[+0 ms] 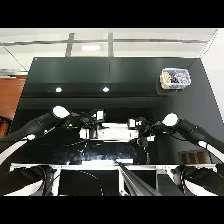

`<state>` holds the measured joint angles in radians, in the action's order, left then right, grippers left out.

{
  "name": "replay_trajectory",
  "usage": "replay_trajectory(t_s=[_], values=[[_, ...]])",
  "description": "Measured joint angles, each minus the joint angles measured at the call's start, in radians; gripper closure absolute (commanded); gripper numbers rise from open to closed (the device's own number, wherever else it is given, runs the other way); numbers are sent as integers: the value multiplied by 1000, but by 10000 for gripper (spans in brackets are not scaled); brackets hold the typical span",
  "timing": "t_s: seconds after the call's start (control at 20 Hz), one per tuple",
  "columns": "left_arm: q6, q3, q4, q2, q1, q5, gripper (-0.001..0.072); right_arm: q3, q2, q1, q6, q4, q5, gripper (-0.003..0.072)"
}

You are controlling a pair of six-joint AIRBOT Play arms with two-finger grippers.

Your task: Fold the box and place the chain.

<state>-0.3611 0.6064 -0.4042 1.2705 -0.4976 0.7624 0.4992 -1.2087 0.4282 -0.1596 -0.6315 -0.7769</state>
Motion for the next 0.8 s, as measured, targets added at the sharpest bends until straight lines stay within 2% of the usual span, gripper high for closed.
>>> replay_trajectory(t_s=[0.8], values=[[3,0,-3,0,0,-2,683,-27,10,5,14,-3,25,60]])
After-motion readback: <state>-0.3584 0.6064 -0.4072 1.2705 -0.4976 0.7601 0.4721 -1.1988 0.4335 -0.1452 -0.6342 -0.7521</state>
